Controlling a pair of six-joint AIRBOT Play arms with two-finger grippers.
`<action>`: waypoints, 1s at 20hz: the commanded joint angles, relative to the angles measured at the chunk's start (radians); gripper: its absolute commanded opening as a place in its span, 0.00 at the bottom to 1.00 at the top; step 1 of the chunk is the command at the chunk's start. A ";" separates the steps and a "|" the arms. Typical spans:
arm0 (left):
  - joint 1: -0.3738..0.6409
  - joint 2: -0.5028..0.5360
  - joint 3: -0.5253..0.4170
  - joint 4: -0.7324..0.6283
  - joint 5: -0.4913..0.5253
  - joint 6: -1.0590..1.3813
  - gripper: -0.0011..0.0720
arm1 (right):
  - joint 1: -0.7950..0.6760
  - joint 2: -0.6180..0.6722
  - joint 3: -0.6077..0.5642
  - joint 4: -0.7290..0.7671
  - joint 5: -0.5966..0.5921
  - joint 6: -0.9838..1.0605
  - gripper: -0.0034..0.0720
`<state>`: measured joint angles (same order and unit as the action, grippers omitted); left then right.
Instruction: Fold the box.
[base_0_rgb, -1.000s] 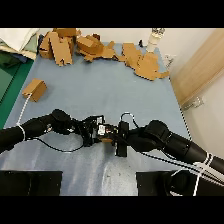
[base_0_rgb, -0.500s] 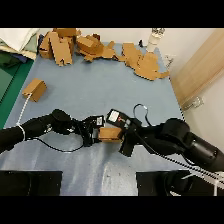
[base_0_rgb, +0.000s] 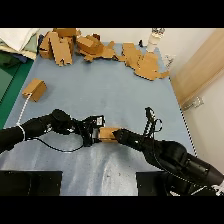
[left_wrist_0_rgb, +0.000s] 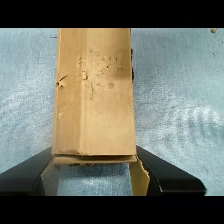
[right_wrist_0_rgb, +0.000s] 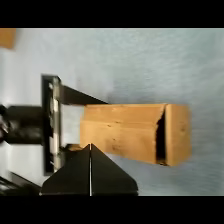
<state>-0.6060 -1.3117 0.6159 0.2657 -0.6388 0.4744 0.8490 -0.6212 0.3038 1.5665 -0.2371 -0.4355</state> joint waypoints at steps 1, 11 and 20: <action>0.001 0.000 0.000 0.000 0.000 0.000 0.58 | 0.001 -0.065 -0.091 -0.001 0.319 0.259 0.05; 0.001 0.000 0.000 0.000 0.001 0.000 0.58 | 0.048 -0.199 -0.091 0.001 0.333 0.261 0.05; 0.001 0.000 0.000 0.000 0.002 0.000 0.58 | 0.063 -0.221 -0.091 -0.019 0.330 0.259 0.05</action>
<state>-0.6060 -1.3117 0.6159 0.2653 -0.6380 0.4732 0.9092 -0.8391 0.2134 1.5631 0.0967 -0.1749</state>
